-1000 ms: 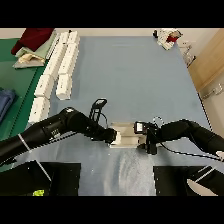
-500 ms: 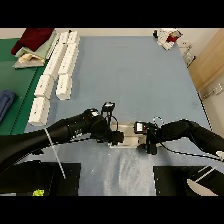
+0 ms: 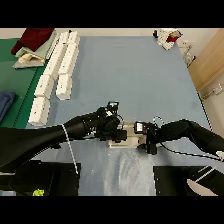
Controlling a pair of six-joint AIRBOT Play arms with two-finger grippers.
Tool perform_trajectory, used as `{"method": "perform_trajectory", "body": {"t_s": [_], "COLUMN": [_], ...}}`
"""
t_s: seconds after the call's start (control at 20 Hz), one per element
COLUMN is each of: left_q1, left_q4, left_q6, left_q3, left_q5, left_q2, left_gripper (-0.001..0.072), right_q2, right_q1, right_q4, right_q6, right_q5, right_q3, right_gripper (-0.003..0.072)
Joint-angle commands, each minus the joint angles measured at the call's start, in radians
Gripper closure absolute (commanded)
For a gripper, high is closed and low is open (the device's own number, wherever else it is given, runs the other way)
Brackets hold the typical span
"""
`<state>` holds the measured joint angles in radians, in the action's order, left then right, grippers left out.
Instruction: Fold the box.
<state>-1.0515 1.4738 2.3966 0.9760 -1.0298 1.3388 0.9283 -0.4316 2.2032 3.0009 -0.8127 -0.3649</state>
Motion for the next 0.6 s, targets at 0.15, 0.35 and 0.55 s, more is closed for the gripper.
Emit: {"method": "perform_trajectory", "body": {"t_s": [0.15, 0.35, 0.55], "left_q1": [-0.005, -0.021, -0.027], "left_q4": [0.015, 0.016, 0.017], "left_q6": [0.058, 0.077, 0.084], "left_q3": [0.014, 0.014, 0.014], "left_q5": [0.01, 0.015, -0.002], "left_q2": [0.021, 0.033, 0.047], "left_gripper": [0.0546, 0.0547, 0.07], "right_q2": [0.0, -0.001, -0.001], "right_q1": [0.0, 0.0, 0.0], "right_q4": [0.0, 0.0, 0.0], "right_q6": [0.0, 0.0, 0.0], "right_q5": [0.0, 0.0, 0.0], "right_q3": [0.0, 0.0, 0.0], "right_gripper": [0.022, 0.022, 0.022]}}
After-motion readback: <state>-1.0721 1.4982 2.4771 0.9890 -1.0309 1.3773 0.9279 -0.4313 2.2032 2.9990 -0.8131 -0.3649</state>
